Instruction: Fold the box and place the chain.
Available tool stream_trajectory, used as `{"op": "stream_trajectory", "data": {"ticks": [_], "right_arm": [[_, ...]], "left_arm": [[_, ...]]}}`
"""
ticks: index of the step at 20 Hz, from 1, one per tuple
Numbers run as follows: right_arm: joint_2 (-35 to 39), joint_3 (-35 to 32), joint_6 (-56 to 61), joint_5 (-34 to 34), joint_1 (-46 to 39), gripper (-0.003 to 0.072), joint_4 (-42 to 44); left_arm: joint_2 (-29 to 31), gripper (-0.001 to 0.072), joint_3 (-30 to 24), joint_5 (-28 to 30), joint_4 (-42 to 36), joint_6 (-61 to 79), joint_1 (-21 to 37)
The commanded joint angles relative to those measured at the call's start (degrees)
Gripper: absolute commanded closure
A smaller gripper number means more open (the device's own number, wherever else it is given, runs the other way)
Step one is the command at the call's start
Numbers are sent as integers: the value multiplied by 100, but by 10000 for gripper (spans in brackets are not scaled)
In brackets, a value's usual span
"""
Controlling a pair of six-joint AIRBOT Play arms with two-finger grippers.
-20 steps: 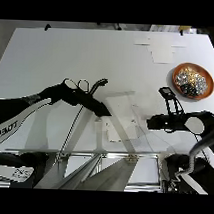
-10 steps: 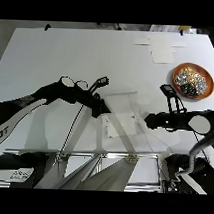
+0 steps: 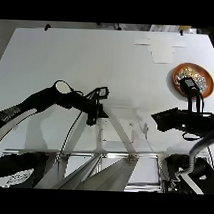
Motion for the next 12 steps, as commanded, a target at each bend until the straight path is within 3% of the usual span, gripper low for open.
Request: {"op": "stream_trajectory", "data": {"ticks": [1, 5, 12], "right_arm": [[122, 15, 2, 90, 2, 386, -35], [122, 2, 0, 87, 2, 386, -37], [122, 0, -2, 20, 2, 387, -46]], "left_arm": [[-98, 710, -111, 448, -146, 608, -122], [-319, 710, -111, 627, -684, 1172, -131], [-807, 705, -111, 848, -734, 1161, -129]]}}
